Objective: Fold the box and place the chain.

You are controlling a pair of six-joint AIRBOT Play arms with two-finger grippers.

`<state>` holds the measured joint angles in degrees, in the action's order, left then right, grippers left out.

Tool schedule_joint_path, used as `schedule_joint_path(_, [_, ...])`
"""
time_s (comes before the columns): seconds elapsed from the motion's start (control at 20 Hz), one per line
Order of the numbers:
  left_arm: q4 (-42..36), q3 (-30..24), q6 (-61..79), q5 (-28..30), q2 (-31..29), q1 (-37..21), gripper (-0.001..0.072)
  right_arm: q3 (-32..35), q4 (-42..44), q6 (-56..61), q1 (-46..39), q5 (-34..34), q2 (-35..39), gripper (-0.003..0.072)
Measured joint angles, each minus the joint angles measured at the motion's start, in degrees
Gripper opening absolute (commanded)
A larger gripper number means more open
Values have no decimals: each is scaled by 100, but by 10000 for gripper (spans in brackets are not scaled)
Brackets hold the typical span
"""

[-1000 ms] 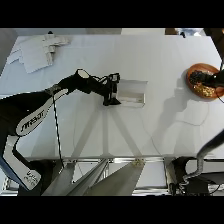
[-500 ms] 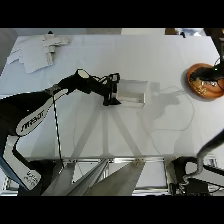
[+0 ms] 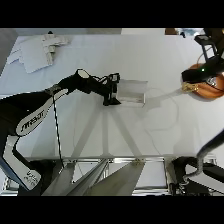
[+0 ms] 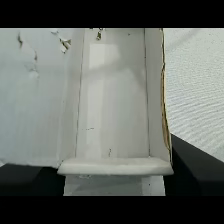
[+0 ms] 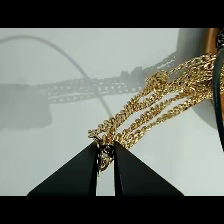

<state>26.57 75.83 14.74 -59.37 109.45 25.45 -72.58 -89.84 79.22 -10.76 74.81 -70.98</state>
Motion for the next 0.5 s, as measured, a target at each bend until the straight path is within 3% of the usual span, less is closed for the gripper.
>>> schedule_joint_path(0.5, [0, 0, 2, 0, 0, 2, 395, 0, 37, 22, 1718, -37, 138, 8])
